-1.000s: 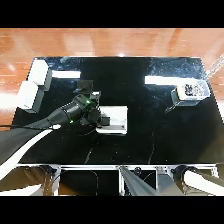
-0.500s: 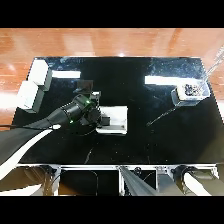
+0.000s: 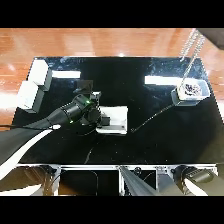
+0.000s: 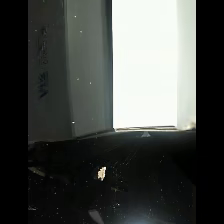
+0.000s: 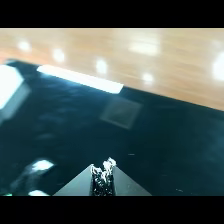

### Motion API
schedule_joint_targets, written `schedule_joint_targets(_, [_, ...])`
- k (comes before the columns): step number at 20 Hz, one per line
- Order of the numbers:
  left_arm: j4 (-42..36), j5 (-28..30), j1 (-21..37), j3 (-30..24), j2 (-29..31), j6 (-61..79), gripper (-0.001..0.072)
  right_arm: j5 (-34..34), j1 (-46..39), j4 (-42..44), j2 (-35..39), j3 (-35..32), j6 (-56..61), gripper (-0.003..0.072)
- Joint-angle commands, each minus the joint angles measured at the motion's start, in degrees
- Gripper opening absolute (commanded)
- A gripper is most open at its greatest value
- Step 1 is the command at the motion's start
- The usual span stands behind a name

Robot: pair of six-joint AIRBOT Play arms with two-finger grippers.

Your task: Fold the box and place the chain.

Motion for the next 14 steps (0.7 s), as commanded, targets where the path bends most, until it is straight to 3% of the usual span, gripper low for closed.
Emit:
schedule_joint_targets(1, [0.1,-0.3,0.0,0.0,0.0,0.0,0.0019,-1.2,6.9,2.5,0.1,0.1,0.0,0.0037])
schedule_joint_targets(6, [0.1,0.0,0.0,0.0,0.0,0.4,0.0019,-4.3,11.2,2.4,-0.1,0.3,-0.1,0.0037])
schedule_joint_targets(9, [0.1,0.0,0.0,0.0,0.0,0.4,0.0019,0.0,11.3,3.4,-0.7,0.0,0.0,0.0037])
schedule_joint_targets(12, [0.1,0.0,0.0,0.0,0.0,0.7,0.0019,4.6,11.3,9.8,-2.1,-8.8,-0.1,0.0036])
schedule_joint_targets(14, [0.2,0.0,0.0,0.0,0.0,1.1,0.0019,0.4,13.3,15.1,-2.6,-16.9,-2.2,0.0037])
